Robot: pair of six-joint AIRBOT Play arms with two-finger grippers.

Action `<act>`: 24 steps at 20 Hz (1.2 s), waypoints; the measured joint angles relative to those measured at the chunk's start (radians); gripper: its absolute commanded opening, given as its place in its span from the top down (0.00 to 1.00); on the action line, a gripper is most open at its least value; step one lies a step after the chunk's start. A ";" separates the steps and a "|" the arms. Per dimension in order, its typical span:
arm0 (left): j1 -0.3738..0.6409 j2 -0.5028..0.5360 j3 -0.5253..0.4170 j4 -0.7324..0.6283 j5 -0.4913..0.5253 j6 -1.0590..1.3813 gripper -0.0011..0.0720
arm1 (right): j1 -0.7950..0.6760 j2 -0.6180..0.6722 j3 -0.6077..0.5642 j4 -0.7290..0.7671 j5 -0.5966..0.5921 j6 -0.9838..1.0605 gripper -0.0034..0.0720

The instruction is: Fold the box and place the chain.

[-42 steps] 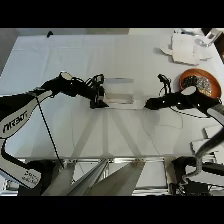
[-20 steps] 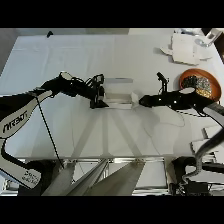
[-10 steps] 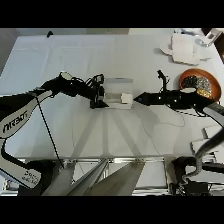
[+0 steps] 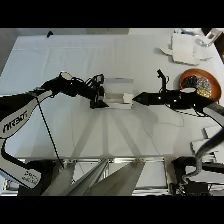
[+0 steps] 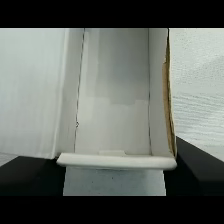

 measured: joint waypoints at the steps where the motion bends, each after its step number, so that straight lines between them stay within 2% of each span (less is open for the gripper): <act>1: 0.000 0.000 0.000 0.000 0.000 0.000 0.45 | 0.008 0.000 0.000 0.000 -0.012 0.000 0.64; 3: 0.000 0.000 0.000 0.000 0.000 0.000 0.45 | 0.029 0.000 0.000 0.000 -0.044 0.000 0.54; 14: 0.001 0.001 0.000 0.002 0.000 0.000 0.45 | 0.129 0.022 0.002 -0.016 -0.234 0.026 0.54; 16: -0.002 0.000 0.000 -0.005 0.008 -0.002 0.45 | 0.134 0.035 0.000 -0.053 -0.287 0.053 0.54; 17: -0.002 0.000 0.000 -0.002 -0.002 -0.002 0.45 | 0.136 0.047 0.002 -0.080 -0.302 0.065 0.49; 22: -0.001 0.000 -0.001 -0.001 -0.001 0.001 0.45 | 0.147 0.084 0.002 -0.223 -0.326 0.187 0.40; 24: -0.001 0.000 -0.001 0.000 -0.001 0.001 0.45 | 0.157 0.095 0.006 -0.257 -0.330 0.217 0.40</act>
